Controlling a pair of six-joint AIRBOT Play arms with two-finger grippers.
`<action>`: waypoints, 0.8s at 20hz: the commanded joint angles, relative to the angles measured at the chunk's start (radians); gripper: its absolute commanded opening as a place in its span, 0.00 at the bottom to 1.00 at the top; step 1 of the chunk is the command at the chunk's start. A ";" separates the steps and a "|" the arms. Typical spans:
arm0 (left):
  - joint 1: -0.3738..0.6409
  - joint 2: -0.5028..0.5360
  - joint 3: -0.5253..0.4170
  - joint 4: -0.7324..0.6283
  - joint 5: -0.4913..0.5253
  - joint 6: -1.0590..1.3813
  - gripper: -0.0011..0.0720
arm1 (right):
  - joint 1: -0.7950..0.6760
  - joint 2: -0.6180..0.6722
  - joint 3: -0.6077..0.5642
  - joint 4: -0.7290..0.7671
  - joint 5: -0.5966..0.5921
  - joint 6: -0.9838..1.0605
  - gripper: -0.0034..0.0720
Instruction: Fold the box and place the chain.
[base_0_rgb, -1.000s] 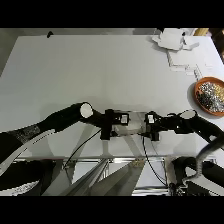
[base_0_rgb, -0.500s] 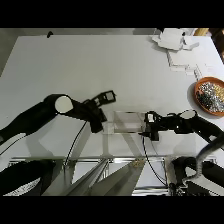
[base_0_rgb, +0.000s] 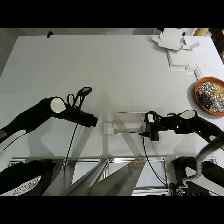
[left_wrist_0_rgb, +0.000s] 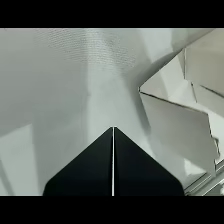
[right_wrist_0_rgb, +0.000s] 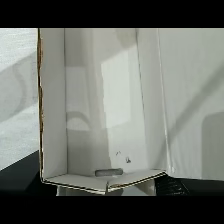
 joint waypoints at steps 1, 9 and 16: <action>-0.015 -0.079 -0.021 -0.132 0.024 -0.043 0.02 | 0.000 0.001 0.000 0.000 0.001 0.000 0.55; -0.081 -0.071 -0.021 -0.256 0.033 -0.043 0.02 | 0.000 0.000 0.000 0.000 0.001 0.000 0.55; -0.131 0.031 -0.020 -0.300 0.095 -0.044 0.28 | 0.000 0.000 0.000 0.000 0.001 0.000 0.55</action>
